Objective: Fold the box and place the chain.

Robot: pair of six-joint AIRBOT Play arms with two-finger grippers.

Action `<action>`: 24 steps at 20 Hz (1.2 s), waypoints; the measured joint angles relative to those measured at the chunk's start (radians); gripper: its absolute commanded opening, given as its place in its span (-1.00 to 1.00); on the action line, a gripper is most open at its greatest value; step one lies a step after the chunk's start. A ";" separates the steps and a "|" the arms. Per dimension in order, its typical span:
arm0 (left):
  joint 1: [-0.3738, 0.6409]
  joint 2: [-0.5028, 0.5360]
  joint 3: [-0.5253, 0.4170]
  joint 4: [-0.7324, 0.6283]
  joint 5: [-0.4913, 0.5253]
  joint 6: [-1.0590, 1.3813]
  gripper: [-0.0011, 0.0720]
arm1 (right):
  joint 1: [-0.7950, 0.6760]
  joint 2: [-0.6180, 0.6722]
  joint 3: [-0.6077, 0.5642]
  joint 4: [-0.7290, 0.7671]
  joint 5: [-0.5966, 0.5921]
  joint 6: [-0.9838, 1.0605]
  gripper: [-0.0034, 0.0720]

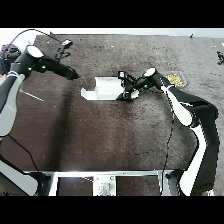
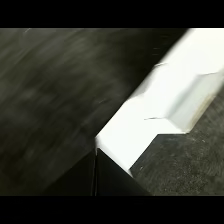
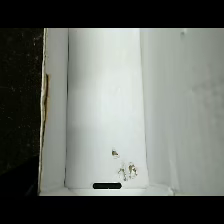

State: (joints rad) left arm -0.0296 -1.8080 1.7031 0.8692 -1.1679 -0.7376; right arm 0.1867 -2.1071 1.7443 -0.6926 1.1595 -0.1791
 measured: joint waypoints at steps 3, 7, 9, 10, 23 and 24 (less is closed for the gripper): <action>0.059 0.007 -0.051 -0.014 0.000 -0.098 -0.95 | 0.000 0.000 0.000 0.000 0.000 0.000 0.52; 0.087 0.010 -0.160 -0.048 0.007 -0.184 -0.95 | 0.000 0.000 0.000 0.000 0.000 0.000 0.52; 0.080 0.010 -0.219 -0.074 0.032 -0.199 -0.95 | 0.000 0.000 0.000 0.000 0.000 0.000 0.52; 0.075 0.006 -0.247 -0.097 0.057 -0.206 -0.95 | 0.000 0.000 0.000 0.000 0.000 0.000 0.52; -0.031 -0.089 -0.324 -0.293 0.157 -0.203 -0.94 | 0.000 0.000 0.000 0.000 0.000 0.000 0.52; -0.033 -0.090 -0.324 -0.309 0.151 -0.198 -0.94 | 0.000 0.000 0.000 0.000 0.000 0.000 0.52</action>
